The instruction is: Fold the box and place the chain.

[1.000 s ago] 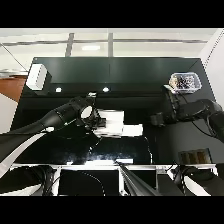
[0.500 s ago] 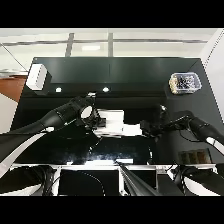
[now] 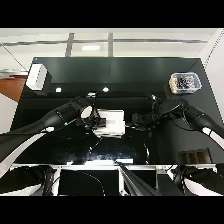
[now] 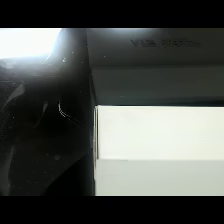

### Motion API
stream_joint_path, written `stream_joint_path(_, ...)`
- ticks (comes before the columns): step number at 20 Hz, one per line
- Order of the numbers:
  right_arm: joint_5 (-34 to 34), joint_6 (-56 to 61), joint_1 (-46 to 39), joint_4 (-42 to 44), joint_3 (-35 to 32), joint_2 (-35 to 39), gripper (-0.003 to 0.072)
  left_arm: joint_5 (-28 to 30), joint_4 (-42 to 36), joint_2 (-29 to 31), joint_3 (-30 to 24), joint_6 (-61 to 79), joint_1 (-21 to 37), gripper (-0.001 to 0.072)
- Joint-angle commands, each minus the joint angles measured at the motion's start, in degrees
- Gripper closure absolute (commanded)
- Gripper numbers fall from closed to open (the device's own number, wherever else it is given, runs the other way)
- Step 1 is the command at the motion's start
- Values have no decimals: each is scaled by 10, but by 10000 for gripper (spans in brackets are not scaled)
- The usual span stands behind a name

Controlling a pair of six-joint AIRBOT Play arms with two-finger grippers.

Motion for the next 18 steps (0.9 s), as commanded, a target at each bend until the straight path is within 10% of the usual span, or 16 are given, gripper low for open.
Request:
stream_joint_path(1, -34, -4, 2, -4, 35, -1, 68, 0, 0, 0, 0, 0, 0, 684)
stream_joint_path(7, 33, 57, 69, -45, 36, -2, 208, 0, 0, 0, 0, 0, 0, 684)
stream_joint_path(18, 133, 228, 177, -150, 39, -3, 210, 0, 0, 0, 0, 0, 0, 684)
